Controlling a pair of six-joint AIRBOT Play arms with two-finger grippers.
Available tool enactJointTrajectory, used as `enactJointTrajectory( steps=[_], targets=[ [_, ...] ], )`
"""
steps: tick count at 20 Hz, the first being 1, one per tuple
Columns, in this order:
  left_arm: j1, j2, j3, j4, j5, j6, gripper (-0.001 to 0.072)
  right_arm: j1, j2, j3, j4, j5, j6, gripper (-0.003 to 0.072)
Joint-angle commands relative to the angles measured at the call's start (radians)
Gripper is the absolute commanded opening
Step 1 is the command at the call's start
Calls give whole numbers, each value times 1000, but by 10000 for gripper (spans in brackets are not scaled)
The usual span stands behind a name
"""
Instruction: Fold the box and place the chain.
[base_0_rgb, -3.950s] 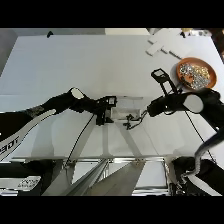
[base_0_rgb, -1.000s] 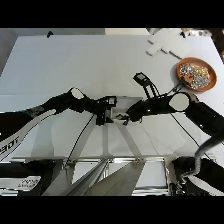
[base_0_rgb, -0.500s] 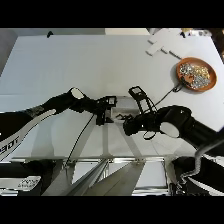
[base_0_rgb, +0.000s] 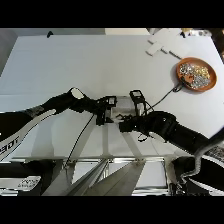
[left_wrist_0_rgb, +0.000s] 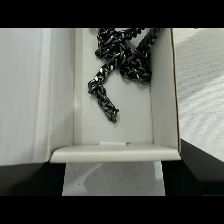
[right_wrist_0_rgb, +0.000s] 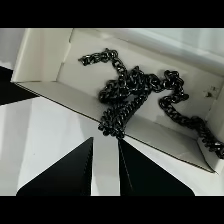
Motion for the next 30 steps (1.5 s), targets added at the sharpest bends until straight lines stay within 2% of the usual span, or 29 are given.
enactJointTrajectory(
  steps=[1,5,10,14,15,17,19,22,30],
  targets=[
    [0,0,0,0,0,0,326,3,-15,-2,-10,-30,35,158],
    [0,0,0,0,0,0,326,3,-14,-2,-14,45,42,159],
    [0,0,0,0,0,0,326,3,-14,-2,-23,23,72,159],
    [0,0,0,0,0,0,326,2,-15,-2,-105,-21,156,152],
    [0,0,0,0,0,0,326,2,-15,-2,-122,-14,170,109],
    [0,0,0,0,0,0,326,2,-15,-2,-126,-10,170,98],
    [0,0,0,0,0,1,326,2,-15,-2,-126,-11,170,30],
    [0,0,0,0,0,0,326,2,-12,-2,-124,-18,170,21],
    [0,0,0,0,0,0,326,84,121,-2,-136,-68,161,21]
  ],
)
